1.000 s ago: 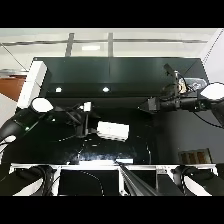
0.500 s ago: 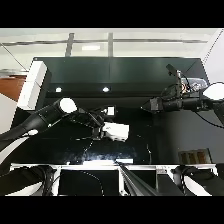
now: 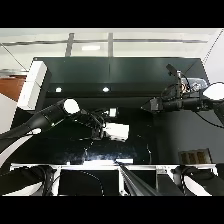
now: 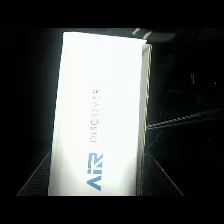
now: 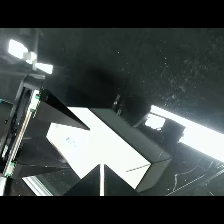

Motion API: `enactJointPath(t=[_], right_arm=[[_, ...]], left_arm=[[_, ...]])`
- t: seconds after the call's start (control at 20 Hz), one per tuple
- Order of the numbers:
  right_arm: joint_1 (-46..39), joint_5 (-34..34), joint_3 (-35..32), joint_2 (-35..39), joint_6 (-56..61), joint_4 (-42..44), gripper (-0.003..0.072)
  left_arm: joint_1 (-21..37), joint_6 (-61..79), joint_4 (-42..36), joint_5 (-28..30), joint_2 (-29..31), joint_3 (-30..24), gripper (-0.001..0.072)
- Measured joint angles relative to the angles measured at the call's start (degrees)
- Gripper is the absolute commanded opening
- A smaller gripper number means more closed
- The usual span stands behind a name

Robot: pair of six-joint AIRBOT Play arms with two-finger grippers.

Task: Fold the box and place the chain.

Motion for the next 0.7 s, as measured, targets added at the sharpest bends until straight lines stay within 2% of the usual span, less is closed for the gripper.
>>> enactJointPath(t=[0.2,0.4,0.45,0.5,0.6,0.7], right_arm=[[0.0,0.0,0.0,0.0,0.0,0.0,0.0037],[0.0,-0.3,0.0,0.0,0.0,0.0,0.0037],[0.0,-0.4,0.0,0.0,0.0,0.0,0.0037],[0.0,-0.5,0.0,0.0,0.0,0.0,0.0037],[-0.3,-0.7,0.0,0.0,0.1,0.0,0.0037],[-1.4,-0.7,0.0,0.0,0.2,0.0,0.0037]], left_arm=[[-0.1,-0.2,0.0,0.4,-0.3,-0.2,0.0717],[-1.8,-0.2,0.2,4.4,-2.1,-1.2,0.0706],[-2.3,-0.2,0.3,5.4,-2.6,-1.4,0.0559],[-2.6,-0.5,0.4,6.1,-2.9,-1.5,0.0287],[-2.5,-2.9,1.4,6.3,-3.1,-1.3,0.0276],[-0.5,-7.5,4.5,2.8,-2.6,-0.6,0.0266]])
